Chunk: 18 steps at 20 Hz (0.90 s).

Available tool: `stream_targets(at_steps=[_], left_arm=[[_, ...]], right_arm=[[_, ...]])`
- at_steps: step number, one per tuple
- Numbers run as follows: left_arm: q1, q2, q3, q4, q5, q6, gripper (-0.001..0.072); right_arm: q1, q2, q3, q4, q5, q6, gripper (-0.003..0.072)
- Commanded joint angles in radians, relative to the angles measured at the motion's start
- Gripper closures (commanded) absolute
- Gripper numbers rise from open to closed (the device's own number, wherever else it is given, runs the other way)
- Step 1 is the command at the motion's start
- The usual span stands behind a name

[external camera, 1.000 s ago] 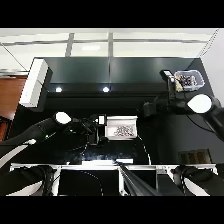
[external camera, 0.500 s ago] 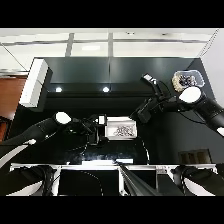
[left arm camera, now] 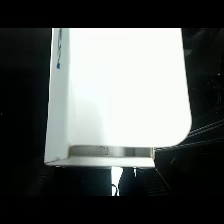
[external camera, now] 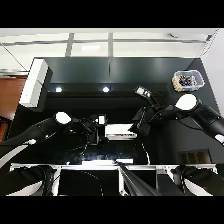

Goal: Fold the box and place the chain.

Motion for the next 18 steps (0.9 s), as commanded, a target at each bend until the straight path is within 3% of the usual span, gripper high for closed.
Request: stream_targets(at_steps=[1, 8, 10, 13, 14, 15, 16, 18], left_arm=[[-0.001, -0.001, 0.000, 0.000, 0.000, 0.000, 0.0378], [-0.001, -0.001, 0.000, 0.000, 0.000, 0.000, 0.0378], [-0.001, -0.001, 0.000, 0.000, 0.000, 0.000, 0.0379], [-0.001, -0.001, 0.000, 0.000, 0.000, 0.000, 0.0378], [-0.001, -0.001, 0.000, 0.000, 0.000, 0.000, 0.0378], [-0.001, -0.001, 0.000, 0.000, 0.000, 0.000, 0.0379], [-0.001, -0.001, 0.000, 0.000, 0.000, 0.000, 0.0378], [-0.001, -0.001, 0.000, 0.000, 0.000, 0.000, 0.0378]], right_arm=[[0.041, 0.009, -0.014, -0.016, -0.024, -0.110, -0.0017], [0.048, 0.009, -0.014, -0.073, -0.016, -0.139, -0.0015], [0.048, 0.009, -0.014, -0.073, -0.003, -0.148, 0.0218], [0.048, 0.009, -0.013, -0.073, -0.002, -0.150, 0.0227], [0.048, 0.009, -0.014, -0.073, -0.002, -0.150, 0.0267], [0.048, 0.009, -0.014, -0.073, -0.002, -0.150, 0.0387], [0.048, 0.009, -0.014, -0.073, 0.002, -0.150, 0.0449], [0.048, 0.009, -0.014, -0.073, 0.006, -0.150, 0.0449]])
